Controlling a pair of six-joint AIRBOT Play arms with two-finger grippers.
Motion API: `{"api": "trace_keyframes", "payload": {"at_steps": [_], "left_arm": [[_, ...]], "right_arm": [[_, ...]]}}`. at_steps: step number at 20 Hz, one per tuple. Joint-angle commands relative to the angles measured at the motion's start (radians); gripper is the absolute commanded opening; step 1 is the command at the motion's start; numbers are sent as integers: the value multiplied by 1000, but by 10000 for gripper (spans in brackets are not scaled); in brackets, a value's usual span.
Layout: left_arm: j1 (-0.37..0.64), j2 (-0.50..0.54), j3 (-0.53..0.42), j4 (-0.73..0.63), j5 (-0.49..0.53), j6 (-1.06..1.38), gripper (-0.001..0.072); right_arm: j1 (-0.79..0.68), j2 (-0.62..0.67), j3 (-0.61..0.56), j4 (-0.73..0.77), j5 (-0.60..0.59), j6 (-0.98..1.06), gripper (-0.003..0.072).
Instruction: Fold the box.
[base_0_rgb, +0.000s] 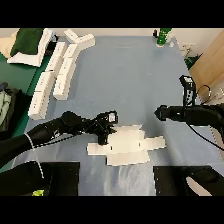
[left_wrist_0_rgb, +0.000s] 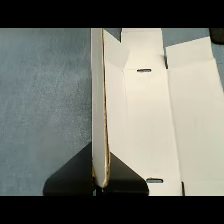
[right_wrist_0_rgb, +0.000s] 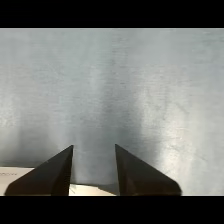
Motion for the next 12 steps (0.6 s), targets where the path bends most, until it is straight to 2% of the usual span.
{"api": "trace_keyframes", "payload": {"at_steps": [1, 4, 6, 9, 12], "left_arm": [[-3, 75, 4, -2, 28, 36, 9], [-51, 220, -9, -1, 172, 105, 8], [-129, 287, -52, 9, 260, 108, 8], [-269, 290, -152, 21, 425, 104, 8], [-359, 232, -202, 20, 476, 96, 8]], "right_arm": [[-1, 1, 1, 16, -16, 0, 412], [-1, 1, 1, 17, -20, 9, 412], [-1, 0, 1, 16, -17, 19, 412], [-1, 0, 1, 17, -15, 19, 412], [-1, 0, 1, 17, -8, 29, 412]]}}
